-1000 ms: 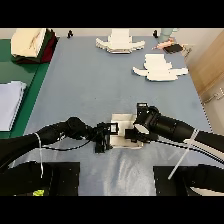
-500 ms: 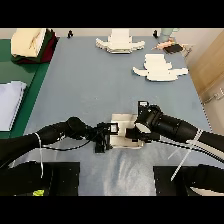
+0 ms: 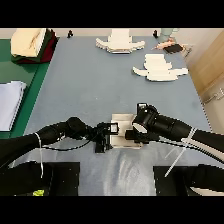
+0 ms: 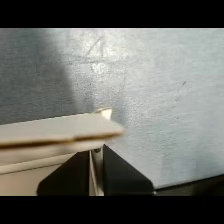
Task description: Fold the box.
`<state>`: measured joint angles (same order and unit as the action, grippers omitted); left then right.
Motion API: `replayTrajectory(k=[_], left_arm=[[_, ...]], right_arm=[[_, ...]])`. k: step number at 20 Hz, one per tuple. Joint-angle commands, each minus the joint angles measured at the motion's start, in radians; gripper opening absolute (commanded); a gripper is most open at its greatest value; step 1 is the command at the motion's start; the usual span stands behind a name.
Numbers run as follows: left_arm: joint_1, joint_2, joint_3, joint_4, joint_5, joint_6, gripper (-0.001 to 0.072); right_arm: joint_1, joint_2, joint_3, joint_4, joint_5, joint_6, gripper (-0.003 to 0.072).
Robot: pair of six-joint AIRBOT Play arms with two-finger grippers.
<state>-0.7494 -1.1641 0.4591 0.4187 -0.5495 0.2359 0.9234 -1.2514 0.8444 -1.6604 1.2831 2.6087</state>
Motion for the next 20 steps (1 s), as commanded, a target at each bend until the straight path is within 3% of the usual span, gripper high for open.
replayTrajectory(k=[1,4,5,6,7,13,20], left_arm=[[0.002,0.0,0.001,0.0,-0.003,-0.001,0.0525],[0.002,0.0,0.001,0.0,-0.003,-0.001,0.0525],[0.002,0.0,0.001,0.0,-0.003,-0.001,0.0525],[0.002,0.0,0.001,0.0,-0.003,-0.001,0.0525],[0.002,0.0,0.001,0.0,-0.003,-0.001,0.0525],[0.002,0.0,0.001,0.0,-0.003,-0.001,0.0525],[0.002,0.0,0.001,0.0,-0.003,-0.001,0.0525]], right_arm=[[0.001,-0.013,0.0,0.0,-0.018,0.002,0.0005],[0.001,-0.013,0.0,-0.001,-0.024,0.001,0.0005],[0.001,-0.013,0.0,-0.001,-0.032,-0.003,0.0125],[0.001,-0.012,0.0,-0.001,-0.035,-0.011,0.0318],[0.001,-0.012,0.0,0.001,-0.035,-0.018,0.0352],[0.0,0.069,0.002,0.007,-0.031,-0.033,0.0352],[-0.016,0.351,0.002,-0.042,0.001,0.003,0.0348]])
